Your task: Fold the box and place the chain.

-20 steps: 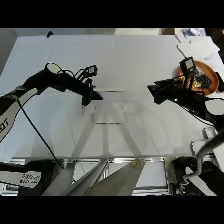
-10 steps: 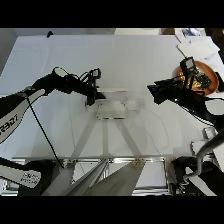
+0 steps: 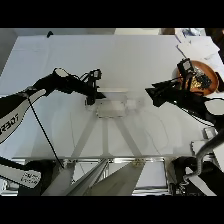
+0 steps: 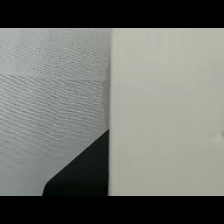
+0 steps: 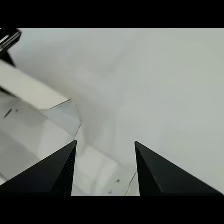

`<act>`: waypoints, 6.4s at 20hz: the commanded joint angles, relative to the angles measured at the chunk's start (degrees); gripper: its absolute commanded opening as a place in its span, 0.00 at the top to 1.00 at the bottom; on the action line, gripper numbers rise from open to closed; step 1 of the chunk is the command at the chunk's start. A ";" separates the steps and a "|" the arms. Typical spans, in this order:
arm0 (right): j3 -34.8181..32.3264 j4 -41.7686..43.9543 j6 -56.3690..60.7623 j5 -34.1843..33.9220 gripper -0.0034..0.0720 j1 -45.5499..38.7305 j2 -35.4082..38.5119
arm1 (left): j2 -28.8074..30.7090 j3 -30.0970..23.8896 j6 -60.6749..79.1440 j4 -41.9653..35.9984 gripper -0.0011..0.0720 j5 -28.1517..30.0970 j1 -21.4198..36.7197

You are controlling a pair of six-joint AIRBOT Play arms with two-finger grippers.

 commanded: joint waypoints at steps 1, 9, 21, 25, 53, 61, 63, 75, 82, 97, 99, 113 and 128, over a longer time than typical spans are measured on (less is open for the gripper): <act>0.07 -0.04 -11.63 9.79 0.32 0.07 0.04 | -0.04 -0.04 0.11 0.02 0.97 0.04 -0.02; 0.04 -4.92 -32.35 23.06 0.06 0.04 0.04 | -0.04 -0.04 0.11 0.02 0.97 0.04 -0.02; 0.04 -7.80 -46.34 12.39 0.03 0.04 -15.67 | -0.04 -0.04 0.11 0.02 0.97 0.04 -0.02; 0.04 3.15 -56.61 10.32 0.03 2.29 -24.04 | -0.04 -0.04 0.11 0.04 0.97 0.04 -0.02; 0.07 30.03 -74.12 10.19 0.04 6.99 -33.57 | -0.04 -0.04 0.11 0.02 0.97 0.04 -0.02; 2.56 29.64 -58.36 4.50 0.04 4.15 -33.57 | -0.04 -0.04 0.11 0.02 0.97 0.04 -0.02; 3.78 28.92 -60.65 5.29 0.04 4.17 -33.57 | -0.04 -0.04 0.11 0.02 0.97 0.04 -0.02; 17.66 11.52 -55.54 17.03 0.04 4.15 -42.53 | -0.04 -0.04 0.11 0.02 0.97 0.04 -0.02; 27.02 4.15 -52.26 24.72 0.04 4.24 -51.39 | -0.04 -0.04 0.11 0.02 0.97 0.04 -0.02; 31.04 3.19 -48.28 28.04 0.04 4.70 -55.23 | -0.04 -0.04 0.13 0.02 0.97 0.04 -0.02; 31.04 3.06 -47.19 27.28 0.04 4.94 -55.23 | -0.04 -0.04 0.13 0.02 0.97 0.07 -0.02; 31.32 -0.68 -44.48 24.46 0.04 7.19 -55.19 | -0.04 -0.04 0.11 0.02 0.97 0.04 -0.02; 31.32 -0.68 -44.50 24.46 0.20 7.19 -55.19 | -0.04 -0.04 0.11 0.02 0.97 0.04 -0.02</act>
